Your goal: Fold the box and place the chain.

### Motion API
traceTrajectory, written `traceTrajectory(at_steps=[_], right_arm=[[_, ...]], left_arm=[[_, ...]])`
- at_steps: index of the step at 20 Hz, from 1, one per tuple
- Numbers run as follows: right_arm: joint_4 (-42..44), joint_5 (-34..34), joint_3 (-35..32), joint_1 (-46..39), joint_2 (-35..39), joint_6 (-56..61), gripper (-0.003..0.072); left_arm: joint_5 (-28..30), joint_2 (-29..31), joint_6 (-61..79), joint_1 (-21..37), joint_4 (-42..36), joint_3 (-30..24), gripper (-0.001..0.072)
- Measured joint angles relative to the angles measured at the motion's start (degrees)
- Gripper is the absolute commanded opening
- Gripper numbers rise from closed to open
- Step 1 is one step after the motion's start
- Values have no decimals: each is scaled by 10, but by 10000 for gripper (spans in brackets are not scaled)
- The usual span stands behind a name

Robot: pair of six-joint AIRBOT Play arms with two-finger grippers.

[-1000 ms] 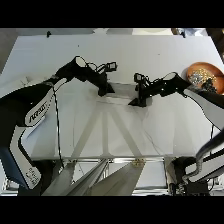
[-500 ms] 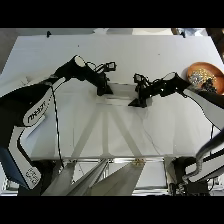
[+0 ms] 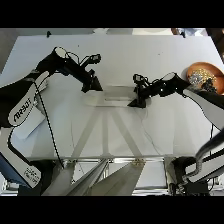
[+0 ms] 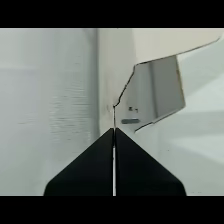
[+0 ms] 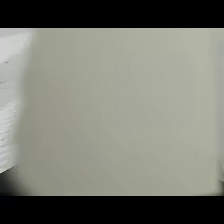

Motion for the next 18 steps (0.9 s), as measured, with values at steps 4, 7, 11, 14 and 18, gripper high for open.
traceTrajectory(at_steps=[4, 7, 11, 14, 18], right_arm=[[-2, 1, 0, 0, 0, 1, 500], [-3, 0, 0, 0, 0, 1, 500], [-2, -6, 0, 0, 0, 4, 500], [-2, -8, 0, 0, 0, 2, 500], [-1, -5, 0, 0, 0, 2, 500]], left_arm=[[-44, 3, 4, -22, -29, 0, 10], [-38, 4, 8, -39, -29, 0, 10], [-8, 4, -5, -44, 14, 0, 11], [4, 4, -19, -38, 45, 0, 15], [11, 4, -30, -16, 64, 0, 210]])
